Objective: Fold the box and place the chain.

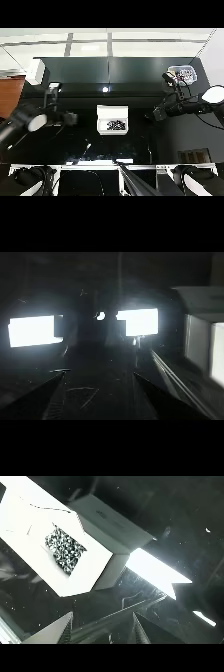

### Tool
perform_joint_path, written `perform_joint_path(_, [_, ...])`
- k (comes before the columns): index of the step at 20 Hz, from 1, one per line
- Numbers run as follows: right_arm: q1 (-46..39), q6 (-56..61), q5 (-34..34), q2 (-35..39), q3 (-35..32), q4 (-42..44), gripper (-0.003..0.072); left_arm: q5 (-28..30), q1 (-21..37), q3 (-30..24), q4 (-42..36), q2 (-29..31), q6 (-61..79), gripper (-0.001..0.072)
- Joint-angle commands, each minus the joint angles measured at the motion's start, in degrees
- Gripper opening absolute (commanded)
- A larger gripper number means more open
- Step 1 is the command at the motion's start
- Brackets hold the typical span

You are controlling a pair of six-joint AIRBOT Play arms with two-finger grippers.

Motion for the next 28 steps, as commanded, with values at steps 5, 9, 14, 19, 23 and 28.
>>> perform_joint_path(5, [0.0, 0.0, -4.4, 0.0, 0.0, 0.0, 0.0421, 6.3, 4.4, -14.0, -38.7, 4.9, 95.1, 0.0716])
perform_joint_path(9, [0.0, 0.0, -4.5, 0.0, 0.0, 0.1, 0.0421, 6.8, 4.5, -12.2, -45.9, -6.4, 113.9, 0.0716])
perform_joint_path(14, [0.0, 0.4, -4.5, 0.0, 0.0, 0.3, 0.0421, 11.3, 6.3, -6.4, -47.7, -17.9, 118.0, 0.0716])
perform_joint_path(19, [0.0, 0.4, -5.1, 0.0, 0.0, 0.3, 0.0421, 5.0, 10.4, -2.6, -53.9, -24.2, 124.2, 0.0717])
perform_joint_path(23, [0.0, 0.4, -5.3, 0.0, 0.0, 0.4, 0.0421, 5.8, 9.5, -1.2, -56.0, -26.0, 125.8, 0.0717])
perform_joint_path(28, [0.0, 0.4, -6.5, 0.0, 0.0, 0.4, 0.0421, 6.5, 9.2, 0.1, -56.1, -27.8, 125.9, 0.0717])
